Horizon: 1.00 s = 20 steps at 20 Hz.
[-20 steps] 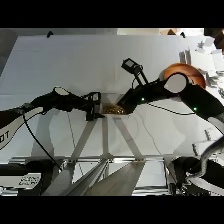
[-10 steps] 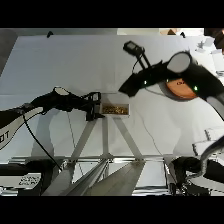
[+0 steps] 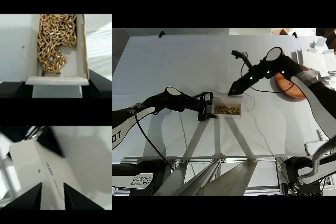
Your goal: Fold the box and place the chain.
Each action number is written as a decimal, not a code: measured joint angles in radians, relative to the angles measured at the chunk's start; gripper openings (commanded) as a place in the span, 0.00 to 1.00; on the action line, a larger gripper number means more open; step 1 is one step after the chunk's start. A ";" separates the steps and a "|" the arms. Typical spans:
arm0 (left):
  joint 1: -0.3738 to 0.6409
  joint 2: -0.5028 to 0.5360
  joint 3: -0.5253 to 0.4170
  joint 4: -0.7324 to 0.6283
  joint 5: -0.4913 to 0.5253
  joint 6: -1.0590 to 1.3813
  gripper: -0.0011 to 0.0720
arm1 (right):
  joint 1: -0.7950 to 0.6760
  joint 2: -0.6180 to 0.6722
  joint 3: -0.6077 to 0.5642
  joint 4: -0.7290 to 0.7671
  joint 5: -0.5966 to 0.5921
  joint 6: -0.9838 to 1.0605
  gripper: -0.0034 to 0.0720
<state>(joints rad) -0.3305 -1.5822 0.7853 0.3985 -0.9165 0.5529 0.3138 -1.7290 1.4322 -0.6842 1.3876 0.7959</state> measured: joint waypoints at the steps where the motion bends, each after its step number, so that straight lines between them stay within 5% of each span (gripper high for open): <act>1: 0.000 0.000 0.000 0.000 0.000 0.000 0.48 | 0.008 -0.006 0.002 0.013 0.017 -0.036 0.52; 5: 0.000 0.000 0.000 0.000 0.000 0.000 0.48 | 0.063 0.016 -0.014 -0.002 -0.001 -0.180 0.59; 10: 0.000 0.000 0.000 0.000 0.000 0.000 0.48 | 0.157 0.136 -0.144 -0.101 -0.192 -0.283 0.59; 13: 0.000 0.000 0.000 0.000 0.000 -0.001 0.48 | 0.203 0.225 -0.255 -0.180 -0.340 -0.312 0.56; 15: 0.000 0.000 0.000 -0.001 0.001 -0.002 0.48 | 0.230 0.280 -0.318 -0.236 -0.434 -0.322 0.41; 20: 0.000 0.000 0.000 -0.002 0.002 -0.002 0.48 | 0.270 0.354 -0.409 -0.318 -0.570 -0.330 0.41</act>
